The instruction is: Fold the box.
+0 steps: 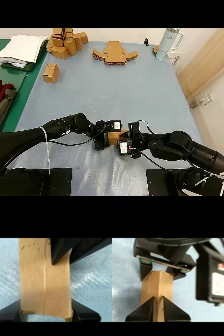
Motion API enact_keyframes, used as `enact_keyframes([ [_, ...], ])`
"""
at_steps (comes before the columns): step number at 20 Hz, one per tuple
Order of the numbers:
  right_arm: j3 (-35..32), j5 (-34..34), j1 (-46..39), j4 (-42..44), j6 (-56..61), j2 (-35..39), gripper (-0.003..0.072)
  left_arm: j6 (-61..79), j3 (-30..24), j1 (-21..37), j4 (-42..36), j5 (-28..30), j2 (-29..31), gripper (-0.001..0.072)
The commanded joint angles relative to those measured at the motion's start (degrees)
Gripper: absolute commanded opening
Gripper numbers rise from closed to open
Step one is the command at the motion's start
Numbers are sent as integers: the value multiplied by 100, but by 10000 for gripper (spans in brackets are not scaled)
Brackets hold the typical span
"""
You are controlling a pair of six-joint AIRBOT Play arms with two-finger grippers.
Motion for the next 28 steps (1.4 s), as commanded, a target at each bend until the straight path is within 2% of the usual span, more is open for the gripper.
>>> enact_keyframes([
  [1, 63, -142, -2, 2, 107, 90, 158, 2, -2, 2, 2, 0, -4, 479],
  [3, 101, -144, -2, 0, 107, 87, 95, 4, -2, 2, 2, 0, -4, 479],
  [20, 103, -424, 0, 332, 114, -186, 96, 2, -2, 2, 2, 0, -4, 479],
  [22, 116, -461, -2, 330, 116, -76, 110, 4, -2, 2, 4, 2, -4, 479],
  [23, 125, -466, -2, 267, 114, 7, 190, 2, -2, 2, 2, 2, -4, 479],
  [24, 144, -468, -7, 214, 116, 107, 302, 4, -2, 2, 2, 0, -4, 479],
  [25, 164, -463, -28, 168, 116, 203, 301, 4, -2, 2, 2, 2, -4, 479],
  [26, 177, -468, -31, 140, 116, 286, 296, 4, 0, 2, 2, 0, -4, 479],
  [27, 181, -474, -57, -2, 181, 332, 233, 4, -2, 2, 2, 0, -4, 479],
  [28, 184, -503, -83, -162, 332, 337, 111, 4, -2, 2, 2, 2, -4, 479],
])
